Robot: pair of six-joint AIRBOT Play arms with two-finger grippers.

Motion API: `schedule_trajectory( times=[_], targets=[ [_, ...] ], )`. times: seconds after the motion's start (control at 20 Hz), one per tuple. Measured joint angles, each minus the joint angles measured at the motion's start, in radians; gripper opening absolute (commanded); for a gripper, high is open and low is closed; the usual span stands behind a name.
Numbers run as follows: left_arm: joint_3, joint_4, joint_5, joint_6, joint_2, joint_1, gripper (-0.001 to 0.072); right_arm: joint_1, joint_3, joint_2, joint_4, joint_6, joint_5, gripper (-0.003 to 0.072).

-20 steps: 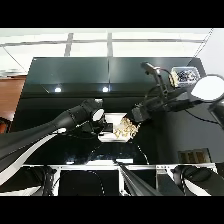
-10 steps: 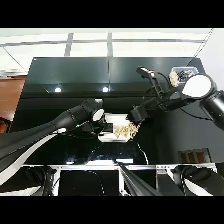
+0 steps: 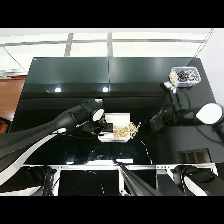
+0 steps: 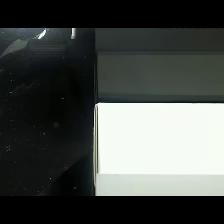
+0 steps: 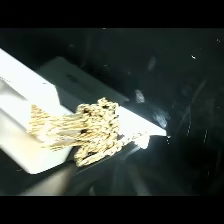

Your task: Fold the box and place the chain.

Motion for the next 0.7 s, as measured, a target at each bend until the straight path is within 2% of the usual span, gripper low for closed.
schedule_trajectory(
  times=[0.15,0.3,0.5,0.7],
  targets=[
    [0.0,0.0,0.0,0.0,0.0,0.0,0.0031,0.069,-0.143,0.02,0.024,-0.185,-0.179,0.0669],
    [0.0,0.0,0.0,0.0,0.0,0.0,0.0031,0.143,-0.199,0.004,0.007,-0.447,-0.282,0.0669],
    [0.0,0.0,-0.001,0.0,0.0,0.0,0.0031,0.179,-0.19,-0.09,0.079,-0.787,-0.34,0.0669],
    [0.0,0.0,-0.001,0.0,0.0,0.0,0.0031,0.189,-0.154,-0.199,0.249,-1.076,-0.354,0.0669]
  ],
)
